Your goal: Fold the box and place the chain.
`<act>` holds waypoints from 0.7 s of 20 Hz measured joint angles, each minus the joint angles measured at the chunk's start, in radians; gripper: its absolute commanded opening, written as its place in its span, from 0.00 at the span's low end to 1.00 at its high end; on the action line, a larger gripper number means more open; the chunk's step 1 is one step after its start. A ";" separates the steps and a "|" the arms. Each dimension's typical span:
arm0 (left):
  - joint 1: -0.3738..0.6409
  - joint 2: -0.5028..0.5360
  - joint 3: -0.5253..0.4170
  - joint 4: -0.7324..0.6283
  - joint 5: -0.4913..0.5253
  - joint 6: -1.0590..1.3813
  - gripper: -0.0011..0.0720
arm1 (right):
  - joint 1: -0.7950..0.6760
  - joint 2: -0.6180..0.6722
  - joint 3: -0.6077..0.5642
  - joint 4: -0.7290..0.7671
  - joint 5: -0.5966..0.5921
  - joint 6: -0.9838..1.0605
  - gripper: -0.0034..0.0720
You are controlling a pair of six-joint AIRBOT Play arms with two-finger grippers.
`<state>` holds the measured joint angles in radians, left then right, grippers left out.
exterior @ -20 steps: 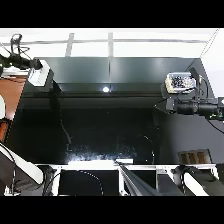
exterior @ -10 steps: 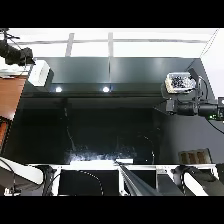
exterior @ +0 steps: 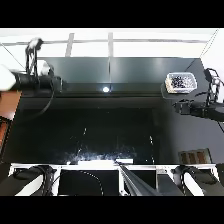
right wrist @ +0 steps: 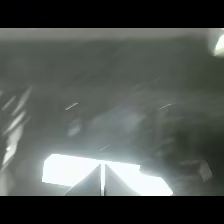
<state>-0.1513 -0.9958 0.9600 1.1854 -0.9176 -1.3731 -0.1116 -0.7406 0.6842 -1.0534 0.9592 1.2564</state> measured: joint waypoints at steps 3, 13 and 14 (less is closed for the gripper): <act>-0.021 0.133 -0.196 0.004 0.129 -0.005 0.05 | 0.000 0.012 -0.040 -0.061 -0.117 0.013 0.07; -0.021 0.209 -0.316 0.003 0.224 -0.011 0.05 | 0.000 0.018 -0.066 -0.102 -0.188 0.024 0.07; -0.021 0.210 -0.318 0.003 0.227 -0.011 0.05 | 0.000 0.019 -0.066 -0.102 -0.190 0.024 0.07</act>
